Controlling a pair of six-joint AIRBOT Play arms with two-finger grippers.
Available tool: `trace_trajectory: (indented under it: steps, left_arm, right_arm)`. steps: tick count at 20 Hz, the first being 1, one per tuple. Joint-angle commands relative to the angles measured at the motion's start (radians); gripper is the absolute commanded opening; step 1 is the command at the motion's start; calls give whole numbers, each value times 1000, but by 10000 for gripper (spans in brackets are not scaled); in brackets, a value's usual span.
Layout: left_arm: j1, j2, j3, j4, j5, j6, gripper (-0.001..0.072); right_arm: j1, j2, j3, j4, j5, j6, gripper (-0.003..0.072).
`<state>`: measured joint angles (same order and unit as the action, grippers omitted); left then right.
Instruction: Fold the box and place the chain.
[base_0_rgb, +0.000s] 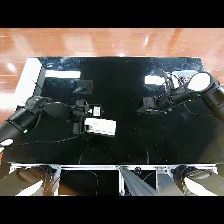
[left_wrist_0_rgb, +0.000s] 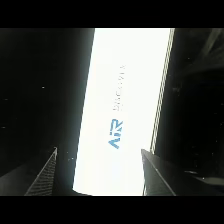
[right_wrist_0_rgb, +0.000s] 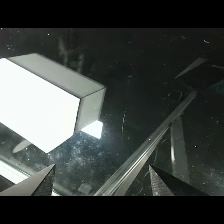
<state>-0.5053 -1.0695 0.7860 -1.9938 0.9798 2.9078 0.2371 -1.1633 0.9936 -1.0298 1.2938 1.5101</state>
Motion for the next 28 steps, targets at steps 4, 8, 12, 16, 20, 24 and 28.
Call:
trace_trajectory:
  steps: [4,8,12,16,20,24,28]
  left_arm:
    - [0,-74,12,-3,19,-15,604]
    - [7,-73,54,-2,64,-48,597]
    - [41,-75,53,24,72,-51,596]
    - [61,-89,53,23,89,-49,596]
    - [60,-101,54,16,104,-43,596]
    - [60,-101,54,15,116,-44,596]
    - [60,-101,54,15,117,-43,596]
  right_arm:
    - [0,1,1,0,2,0,699]
    - [0,1,0,-1,11,0,698]
    - [0,0,0,-3,10,0,698]
    - [0,0,0,-4,8,0,698]
    - [0,0,0,-26,9,0,698]
    - [0,0,0,-26,9,0,698]
    - [0,0,0,-26,9,-1,698]
